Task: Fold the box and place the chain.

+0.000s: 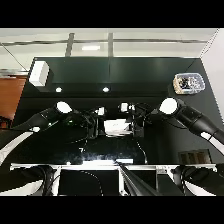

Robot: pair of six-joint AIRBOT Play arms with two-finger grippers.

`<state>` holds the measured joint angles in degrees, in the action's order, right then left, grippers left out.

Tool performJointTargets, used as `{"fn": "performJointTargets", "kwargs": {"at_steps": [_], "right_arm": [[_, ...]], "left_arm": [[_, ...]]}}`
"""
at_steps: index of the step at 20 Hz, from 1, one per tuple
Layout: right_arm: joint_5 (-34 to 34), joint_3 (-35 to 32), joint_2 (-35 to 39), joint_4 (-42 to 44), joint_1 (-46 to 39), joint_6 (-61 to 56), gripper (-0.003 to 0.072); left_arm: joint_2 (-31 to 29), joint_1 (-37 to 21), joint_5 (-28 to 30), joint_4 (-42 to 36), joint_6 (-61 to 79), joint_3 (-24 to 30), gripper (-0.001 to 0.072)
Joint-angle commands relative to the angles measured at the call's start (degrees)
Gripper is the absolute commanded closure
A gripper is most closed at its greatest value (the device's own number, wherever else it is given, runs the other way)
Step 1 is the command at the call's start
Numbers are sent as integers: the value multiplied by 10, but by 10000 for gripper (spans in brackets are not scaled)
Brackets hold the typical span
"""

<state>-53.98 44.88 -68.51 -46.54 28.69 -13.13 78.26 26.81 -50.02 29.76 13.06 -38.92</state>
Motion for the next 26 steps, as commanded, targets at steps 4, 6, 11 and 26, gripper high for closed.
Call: {"fn": "performJointTargets", "kwargs": {"at_steps": [4, 6, 11, 26], "right_arm": [[20, 0, 0, -1, 0, -23, 225], [17, 0, 2, 0, -1, -23, 225], [17, 2, 30, -1, -1, -32, 226], [-97, -45, 7, 232, -151, -475, 677]], "left_arm": [[0, 0, 0, 0, 0, 0, 207], [0, 0, 0, 0, 0, 0, 207], [0, 0, 0, 0, 0, 0, 207], [0, 0, 1, 0, 0, 0, 207]]}}
